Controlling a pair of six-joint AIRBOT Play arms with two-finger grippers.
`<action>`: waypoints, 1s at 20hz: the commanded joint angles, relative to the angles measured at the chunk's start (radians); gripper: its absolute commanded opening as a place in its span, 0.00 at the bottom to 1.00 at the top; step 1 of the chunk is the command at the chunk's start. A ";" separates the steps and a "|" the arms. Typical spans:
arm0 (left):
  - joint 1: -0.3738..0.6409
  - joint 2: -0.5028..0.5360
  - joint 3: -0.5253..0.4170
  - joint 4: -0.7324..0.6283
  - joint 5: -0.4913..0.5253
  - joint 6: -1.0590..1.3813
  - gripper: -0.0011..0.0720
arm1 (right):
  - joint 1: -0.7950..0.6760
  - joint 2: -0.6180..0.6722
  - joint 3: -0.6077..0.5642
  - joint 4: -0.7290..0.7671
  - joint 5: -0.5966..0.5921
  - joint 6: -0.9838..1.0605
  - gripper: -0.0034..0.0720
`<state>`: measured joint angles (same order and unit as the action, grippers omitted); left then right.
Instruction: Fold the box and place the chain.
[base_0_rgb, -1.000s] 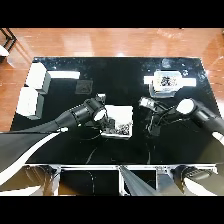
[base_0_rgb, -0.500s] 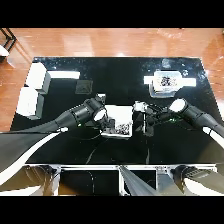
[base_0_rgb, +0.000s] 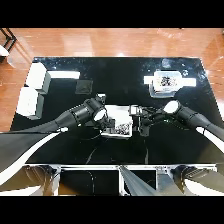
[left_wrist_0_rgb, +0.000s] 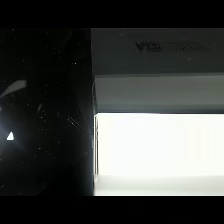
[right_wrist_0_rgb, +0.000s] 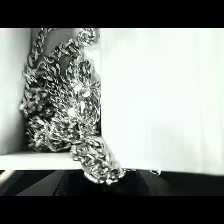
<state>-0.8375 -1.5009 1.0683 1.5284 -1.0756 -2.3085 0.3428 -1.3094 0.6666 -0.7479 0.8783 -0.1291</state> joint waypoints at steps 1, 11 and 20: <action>0.000 0.000 0.000 0.000 -0.003 0.001 0.04 | 0.008 -0.008 0.000 -0.005 -0.041 -0.018 0.65; 0.000 0.000 0.000 0.000 -0.003 0.000 0.04 | 0.008 -0.010 0.000 -0.013 -0.052 -0.018 0.30; 0.000 0.000 0.000 0.000 -0.003 0.000 0.04 | -0.103 0.129 0.000 -0.019 0.068 0.240 0.07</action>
<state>-0.8375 -1.5009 1.0683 1.5284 -1.0782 -2.3081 0.2935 -1.2503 0.6666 -0.7662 0.8776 -0.0036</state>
